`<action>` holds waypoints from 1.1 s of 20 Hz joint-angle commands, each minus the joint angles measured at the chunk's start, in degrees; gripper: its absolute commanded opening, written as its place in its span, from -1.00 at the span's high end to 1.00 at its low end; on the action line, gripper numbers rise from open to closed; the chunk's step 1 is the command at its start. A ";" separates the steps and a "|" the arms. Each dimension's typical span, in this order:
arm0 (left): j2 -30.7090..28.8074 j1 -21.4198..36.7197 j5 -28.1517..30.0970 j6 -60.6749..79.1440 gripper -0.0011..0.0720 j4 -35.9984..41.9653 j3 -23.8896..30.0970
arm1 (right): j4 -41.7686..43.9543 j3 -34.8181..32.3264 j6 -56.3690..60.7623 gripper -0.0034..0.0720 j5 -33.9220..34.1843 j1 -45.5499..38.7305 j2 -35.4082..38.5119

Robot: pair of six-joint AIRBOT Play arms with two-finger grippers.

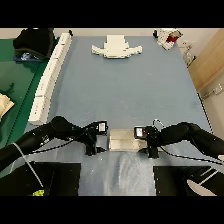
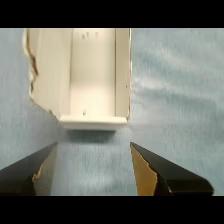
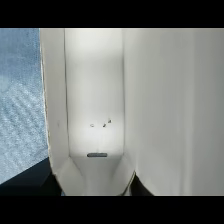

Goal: Fold the box.

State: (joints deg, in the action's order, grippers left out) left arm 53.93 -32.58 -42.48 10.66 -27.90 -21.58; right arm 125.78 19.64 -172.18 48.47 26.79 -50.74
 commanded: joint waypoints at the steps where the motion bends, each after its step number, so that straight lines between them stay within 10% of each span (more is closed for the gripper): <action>1: 4.37 0.39 2.08 15.04 -0.93 11.41 0.90 | 0.02 0.04 0.02 -0.44 0.00 0.00 0.00; 22: 8.55 -6.75 10.36 8.85 -0.92 8.28 -0.68 | 0.02 0.04 0.02 -0.44 0.00 0.00 -0.02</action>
State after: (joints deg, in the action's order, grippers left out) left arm 62.15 -38.98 -32.69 20.93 -18.59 -21.93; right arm 125.80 19.64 -172.16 48.47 26.79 -50.74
